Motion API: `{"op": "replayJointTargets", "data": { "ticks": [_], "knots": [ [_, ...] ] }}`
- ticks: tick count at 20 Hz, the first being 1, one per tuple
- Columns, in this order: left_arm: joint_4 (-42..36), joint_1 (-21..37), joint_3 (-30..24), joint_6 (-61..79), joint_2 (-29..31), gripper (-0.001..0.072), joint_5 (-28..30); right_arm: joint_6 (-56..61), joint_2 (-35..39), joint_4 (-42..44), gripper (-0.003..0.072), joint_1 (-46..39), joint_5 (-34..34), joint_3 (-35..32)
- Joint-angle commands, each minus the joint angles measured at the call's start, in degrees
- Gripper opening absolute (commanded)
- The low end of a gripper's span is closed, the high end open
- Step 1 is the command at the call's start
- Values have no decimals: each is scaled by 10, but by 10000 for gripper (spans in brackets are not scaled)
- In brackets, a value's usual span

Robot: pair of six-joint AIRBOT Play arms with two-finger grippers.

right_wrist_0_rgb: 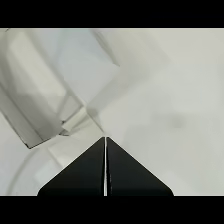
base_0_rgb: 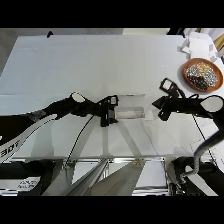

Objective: Fold the box and place the chain.

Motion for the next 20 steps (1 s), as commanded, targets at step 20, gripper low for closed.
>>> {"op": "replayJointTargets", "data": {
  "ticks": [20],
  "knots": [
    [0,0,0,0,0,85,0,373,-187,-51,13,-33,44,0]
  ]
}}
